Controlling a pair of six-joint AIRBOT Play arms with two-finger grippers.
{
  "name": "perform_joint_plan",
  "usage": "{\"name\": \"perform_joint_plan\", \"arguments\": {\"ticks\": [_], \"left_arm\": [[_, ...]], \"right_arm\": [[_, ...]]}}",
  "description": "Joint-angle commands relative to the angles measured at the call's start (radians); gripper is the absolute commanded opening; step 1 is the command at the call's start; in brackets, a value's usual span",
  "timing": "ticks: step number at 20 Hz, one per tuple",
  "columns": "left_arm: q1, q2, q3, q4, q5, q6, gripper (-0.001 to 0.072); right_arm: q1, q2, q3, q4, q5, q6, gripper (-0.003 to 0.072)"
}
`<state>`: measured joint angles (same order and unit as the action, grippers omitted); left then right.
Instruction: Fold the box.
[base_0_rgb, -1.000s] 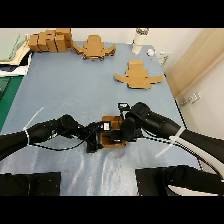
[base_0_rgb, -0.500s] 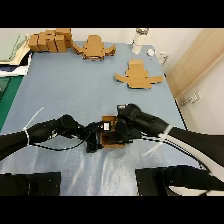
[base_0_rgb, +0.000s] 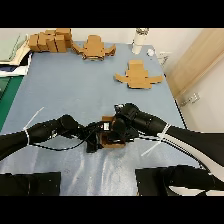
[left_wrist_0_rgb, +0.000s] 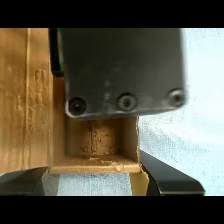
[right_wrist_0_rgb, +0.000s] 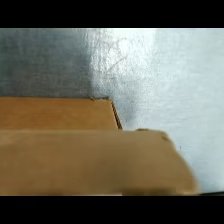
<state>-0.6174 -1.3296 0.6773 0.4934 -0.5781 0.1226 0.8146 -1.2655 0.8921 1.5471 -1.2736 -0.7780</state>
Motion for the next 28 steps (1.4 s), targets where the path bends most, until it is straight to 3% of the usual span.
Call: {"name": "perform_joint_plan", "arguments": {"ticks": [1, 2, 3, 6, 7, 8, 9, 15, 18, 20, 22, 24, 26, 28], "left_arm": [[0.000, 0.000, 0.000, 0.000, 0.000, 0.000, 0.0411], [0.000, 0.000, 0.000, 0.000, 0.000, 0.000, 0.0412], [0.000, 0.000, 0.000, 0.000, 0.000, 0.000, 0.0411], [0.000, 0.000, 0.000, 0.000, 0.000, 0.000, 0.0411], [0.000, 0.000, 0.000, 0.000, 0.000, 0.000, 0.0411], [0.000, 0.000, 0.000, 0.000, 0.000, 0.000, 0.0412], [0.000, 0.000, 0.000, 0.000, 0.000, 0.000, 0.0412], [0.000, 0.000, 0.000, 0.000, 0.000, 0.000, 0.0412], [0.000, 0.000, 0.000, 0.000, 0.000, 0.000, 0.0412], [0.000, 0.000, 0.000, 0.000, 0.000, 0.000, 0.0412], [0.000, 0.000, 0.000, 0.000, 0.000, 0.000, 0.0412], [0.000, 0.000, 0.000, 0.000, 0.000, 0.000, 0.0411], [0.000, 0.000, 0.000, 0.000, 0.000, 0.000, 0.0412], [0.000, 0.000, 0.000, 0.000, 0.000, 0.000, 0.0412]], "right_arm": [[0.001, -0.016, 0.001, -0.007, 0.000, 0.000, 0.0275], [0.002, -0.018, 0.000, -0.007, 0.000, 0.000, 0.0117], [0.002, -0.018, 0.000, -0.007, 0.000, 0.000, 0.0024], [0.002, -0.018, 0.001, -0.008, 0.001, -0.011, 0.0005], [0.002, -0.017, 0.001, -0.007, 0.000, -0.013, 0.0089], [0.001, -0.013, 0.001, -0.007, -0.003, -0.014, 0.0342], [0.001, -0.006, 0.001, -0.009, -0.004, -0.015, 0.0482], [0.001, 0.097, 0.001, -0.018, -0.079, -0.008, 0.0481], [-0.003, 0.198, 0.001, -0.024, -0.113, -0.008, 0.0438], [-0.036, 0.257, -0.001, -0.034, -0.145, -0.008, 0.0360], [-0.109, 0.289, -0.012, -0.066, -0.179, -0.032, 0.0199], [-0.237, 0.283, -0.036, -0.087, -0.127, -0.118, 0.0046], [-0.407, 0.235, -0.058, 0.008, 0.027, -0.277, 0.0004], [-0.599, 0.131, -0.053, 0.327, 0.176, -0.587, 0.0003]]}}
